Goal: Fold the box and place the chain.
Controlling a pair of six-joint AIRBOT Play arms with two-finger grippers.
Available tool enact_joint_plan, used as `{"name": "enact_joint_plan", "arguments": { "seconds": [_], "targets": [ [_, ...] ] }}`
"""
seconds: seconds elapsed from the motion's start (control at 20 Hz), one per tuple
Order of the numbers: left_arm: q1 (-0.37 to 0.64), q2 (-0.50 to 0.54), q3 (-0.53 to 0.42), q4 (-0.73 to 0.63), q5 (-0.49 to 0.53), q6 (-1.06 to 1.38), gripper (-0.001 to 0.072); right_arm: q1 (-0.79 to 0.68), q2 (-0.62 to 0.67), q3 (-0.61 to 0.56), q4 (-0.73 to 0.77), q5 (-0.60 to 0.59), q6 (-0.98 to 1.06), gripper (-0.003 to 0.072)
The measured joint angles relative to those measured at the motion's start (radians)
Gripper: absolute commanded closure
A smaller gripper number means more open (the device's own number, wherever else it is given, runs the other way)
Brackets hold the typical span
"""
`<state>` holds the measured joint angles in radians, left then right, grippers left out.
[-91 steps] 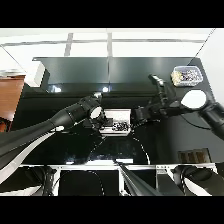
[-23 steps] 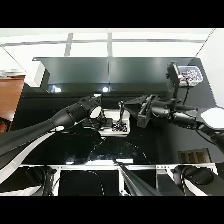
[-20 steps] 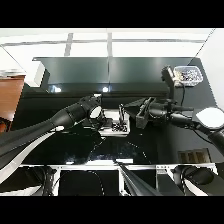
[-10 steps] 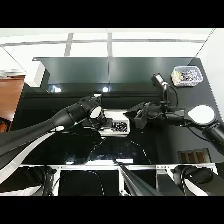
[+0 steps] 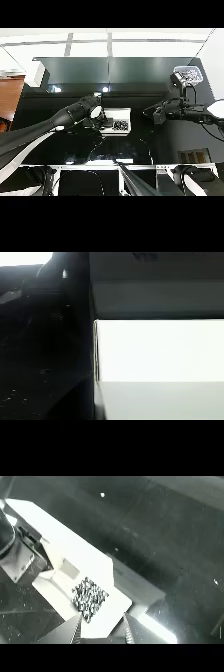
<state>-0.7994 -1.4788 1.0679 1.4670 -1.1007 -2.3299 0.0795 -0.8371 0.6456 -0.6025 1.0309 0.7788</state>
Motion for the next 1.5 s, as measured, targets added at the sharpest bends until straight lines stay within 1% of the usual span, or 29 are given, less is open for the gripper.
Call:
{"name": "enact_joint_plan", "arguments": {
  "seconds": [0.05,0.1,0.15,0.2,0.25,0.3,0.35,0.45,0.55,0.7,0.8,0.85,0.95,1.0,1.1,1.2,1.25,1.3,1.35,1.45,1.5],
  "targets": [
    [0.0,0.0,0.005,-0.002,-0.003,-0.009,0.0646,-0.008,0.0,0.0,-0.001,0.014,0.0,0.0372],
    [0.0,0.0,0.012,-0.002,-0.003,-0.02,0.0486,-0.014,0.001,0.0,-0.005,0.023,0.0,0.0372],
    [0.0,0.0,0.019,-0.006,-0.002,-0.031,0.043,-0.019,0.001,0.0,-0.006,0.032,0.0,0.0372],
    [0.0,0.0,0.026,-0.006,-0.004,-0.039,0.0405,-0.021,0.001,0.0,-0.006,0.039,0.0,0.0372],
    [-0.001,0.001,0.035,-0.008,-0.01,-0.044,0.0318,-0.024,0.001,0.0,-0.007,0.043,0.0,0.0372],
    [-0.003,0.002,0.045,-0.008,-0.011,-0.046,0.0135,-0.025,0.001,0.0,-0.008,0.046,0.0,0.0372],
    [-0.004,0.006,0.056,-0.007,-0.013,-0.048,0.0109,-0.026,0.001,0.0,-0.007,0.05,0.0,0.0372],
    [-0.009,0.027,0.073,0.006,-0.039,-0.039,0.0109,-0.028,0.001,0.0,-0.008,0.053,0.0,0.0372],
    [-0.014,0.069,0.083,0.043,-0.058,-0.015,0.011,-0.029,0.001,0.0,-0.008,0.056,0.0,0.0372],
    [-0.014,0.166,0.075,0.134,-0.124,0.033,0.011,-0.029,0.001,0.0,-0.009,0.057,0.0,0.0372],
    [0.009,0.245,0.037,0.211,-0.185,0.054,0.0112,-0.029,0.001,0.0,-0.01,0.057,0.0,0.0372],
    [0.037,0.288,0.005,0.253,-0.21,0.059,0.0111,-0.029,0.001,0.0,-0.01,0.057,0.0,0.0372],
    [0.119,0.374,-0.082,0.283,-0.23,0.069,0.0112,-0.029,0.001,0.0,-0.01,0.057,0.0,0.0372],
    [0.17,0.415,-0.132,0.275,-0.224,0.076,0.0112,-0.029,0.001,0.0,-0.01,0.057,0.0,0.0372],
    [0.285,0.489,-0.246,0.196,-0.162,0.143,0.0112,-0.029,0.001,0.0,-0.01,0.057,0.0,0.0372],
    [0.385,0.536,-0.355,-0.002,-0.065,0.327,0.0111,-0.029,0.001,0.0,-0.01,0.057,0.0,0.0372],
    [0.425,0.548,-0.404,-0.113,-0.018,0.473,0.011,-0.029,0.001,0.0,-0.01,0.057,0.0,0.0372],
    [0.453,0.554,-0.441,-0.214,0.007,0.628,0.0065,-0.029,0.001,0.0,-0.011,0.057,0.0,0.0372],
    [0.472,0.557,-0.475,-0.316,0.035,0.81,-0.0007,-0.029,0.001,0.0,-0.011,0.057,0.0,0.0372],
    [0.481,0.555,-0.518,-0.46,0.068,1.148,-0.0007,-0.029,0.001,0.0,-0.015,0.057,0.0,0.0372],
    [0.478,0.552,-0.531,-0.499,0.086,1.294,-0.0007,-0.029,0.001,0.0,-0.016,0.057,0.0,0.0372]
  ]
}}
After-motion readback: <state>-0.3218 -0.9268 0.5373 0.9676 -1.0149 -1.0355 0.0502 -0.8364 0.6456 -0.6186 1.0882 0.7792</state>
